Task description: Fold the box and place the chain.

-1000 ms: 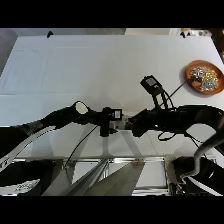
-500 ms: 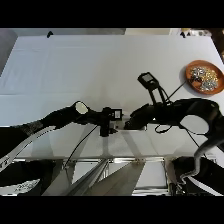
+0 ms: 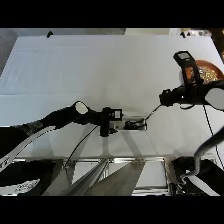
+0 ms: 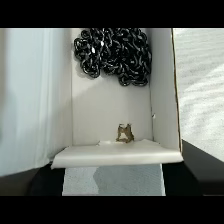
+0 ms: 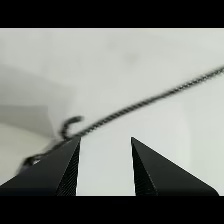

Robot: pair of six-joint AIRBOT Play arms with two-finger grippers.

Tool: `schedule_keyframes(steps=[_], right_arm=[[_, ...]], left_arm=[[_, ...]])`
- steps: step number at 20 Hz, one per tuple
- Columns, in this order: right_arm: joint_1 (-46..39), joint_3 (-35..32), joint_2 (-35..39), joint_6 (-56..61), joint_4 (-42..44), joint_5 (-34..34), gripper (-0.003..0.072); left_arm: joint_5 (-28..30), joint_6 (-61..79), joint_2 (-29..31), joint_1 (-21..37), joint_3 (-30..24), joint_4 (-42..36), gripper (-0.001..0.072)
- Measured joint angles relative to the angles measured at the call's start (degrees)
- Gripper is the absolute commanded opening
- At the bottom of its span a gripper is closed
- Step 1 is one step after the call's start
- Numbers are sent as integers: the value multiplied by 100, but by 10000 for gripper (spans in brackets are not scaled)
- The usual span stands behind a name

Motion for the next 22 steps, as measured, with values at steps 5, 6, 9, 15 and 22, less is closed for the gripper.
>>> schedule_keyframes(steps=[5, 6, 9, 15, 22], right_arm=[[-479, -9, -1095, -2, -249, -125, 330], [-514, -9, -1318, -2, -278, -203, 314], [-566, -9, -1871, 4, -323, -389, 314], [-601, -13, -2634, 37, -319, -673, 290], [-603, -9, -3088, 70, -195, -916, 219]], left_arm=[[0, -2, 0, 0, 0, 0, 50], [0, 0, 0, 0, 0, 0, 50], [0, 0, 0, 0, 0, 2, 50], [0, 0, 0, -2, 0, 2, 50], [0, 0, 0, -2, 0, 2, 50]])
